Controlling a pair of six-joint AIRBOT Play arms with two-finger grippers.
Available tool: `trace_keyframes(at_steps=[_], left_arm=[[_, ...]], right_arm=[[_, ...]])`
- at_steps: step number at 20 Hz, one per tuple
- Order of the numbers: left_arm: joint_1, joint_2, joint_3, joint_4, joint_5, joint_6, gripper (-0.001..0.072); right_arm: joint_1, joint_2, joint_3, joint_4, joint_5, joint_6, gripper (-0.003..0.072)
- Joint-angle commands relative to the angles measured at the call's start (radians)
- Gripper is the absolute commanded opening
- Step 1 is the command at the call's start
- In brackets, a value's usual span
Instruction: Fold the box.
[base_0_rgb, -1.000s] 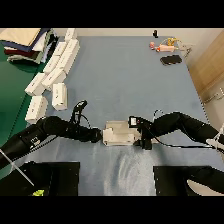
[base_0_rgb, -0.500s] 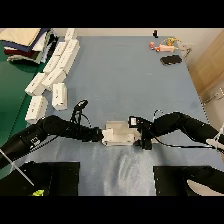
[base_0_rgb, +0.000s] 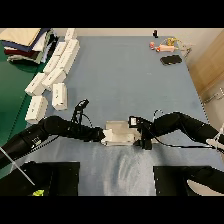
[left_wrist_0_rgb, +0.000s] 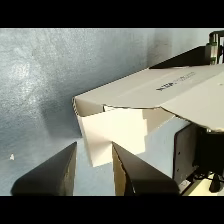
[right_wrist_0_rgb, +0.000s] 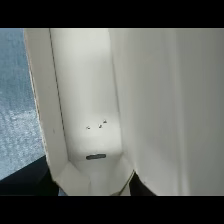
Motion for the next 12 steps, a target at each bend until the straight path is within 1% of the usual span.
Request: trace_keyframes(at_steps=[1,2,3,4,7,9,12], left_arm=[[-0.034,-0.045,0.022,-0.004,0.008,-0.048,0.0356],[-0.051,-0.068,0.037,0.006,0.009,-0.065,0.0356],[-0.073,-0.093,0.058,0.047,0.008,-0.116,0.0355],[-0.094,-0.114,0.082,0.108,0.008,-0.189,0.0355],[-0.174,-0.157,0.172,0.345,-0.007,-0.47,0.0354],[-0.239,-0.185,0.233,0.471,-0.06,-0.628,0.0344],[-0.326,-0.26,0.32,0.592,-0.171,-0.786,0.0344]], right_arm=[[0.0,0.0,0.0,0.0,0.0,0.0,0.0509],[0.0,0.0,0.0,0.0,0.0,0.0,0.0509],[0.0,0.0,0.0,0.0,0.0,0.0,0.0509],[0.0,0.0,0.0,0.0,0.0,0.0,0.0509],[0.0,0.0,0.0,0.0,0.0,0.0,0.0509],[0.0,0.0,0.0,0.0,0.0,0.0,0.0509],[0.0,0.0,0.0,0.0,0.0,0.0,0.0509]])
